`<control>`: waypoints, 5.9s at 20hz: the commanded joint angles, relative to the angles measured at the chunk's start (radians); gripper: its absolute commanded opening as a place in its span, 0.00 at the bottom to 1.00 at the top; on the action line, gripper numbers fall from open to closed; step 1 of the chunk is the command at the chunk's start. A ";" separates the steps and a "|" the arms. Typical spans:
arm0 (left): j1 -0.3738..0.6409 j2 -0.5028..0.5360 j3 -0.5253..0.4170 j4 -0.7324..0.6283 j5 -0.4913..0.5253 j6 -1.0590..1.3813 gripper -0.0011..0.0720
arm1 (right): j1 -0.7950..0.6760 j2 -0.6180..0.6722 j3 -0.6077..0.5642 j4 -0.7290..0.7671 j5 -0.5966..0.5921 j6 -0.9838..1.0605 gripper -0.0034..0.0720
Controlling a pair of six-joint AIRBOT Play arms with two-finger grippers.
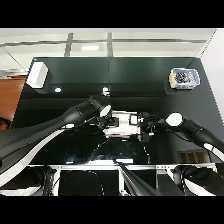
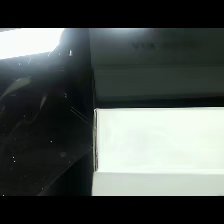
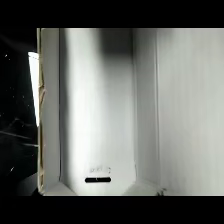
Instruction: Fold the box and place the chain.
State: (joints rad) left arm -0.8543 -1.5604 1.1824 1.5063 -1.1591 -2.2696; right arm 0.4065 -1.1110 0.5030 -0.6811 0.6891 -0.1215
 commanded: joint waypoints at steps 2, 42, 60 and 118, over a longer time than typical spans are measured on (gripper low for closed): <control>0.001 0.000 0.001 0.003 -0.008 0.003 0.05 | 0.000 0.068 0.002 -0.174 0.074 0.070 1.00; 0.003 0.000 0.001 -0.026 -0.002 -0.114 0.05 | -0.551 0.065 0.169 -0.138 0.446 1.073 0.06; 0.003 0.000 0.001 -0.027 0.000 -0.114 0.05 | -0.381 -0.174 0.074 0.160 0.417 1.109 0.11; 0.003 0.000 0.001 -0.027 -0.001 -0.114 0.05 | 0.261 -0.265 0.425 -0.707 0.361 2.234 0.39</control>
State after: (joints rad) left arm -0.8520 -1.5608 1.1828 1.4830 -1.1618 -2.3814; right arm 0.6674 -1.3766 0.9276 -1.3960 1.0485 2.1113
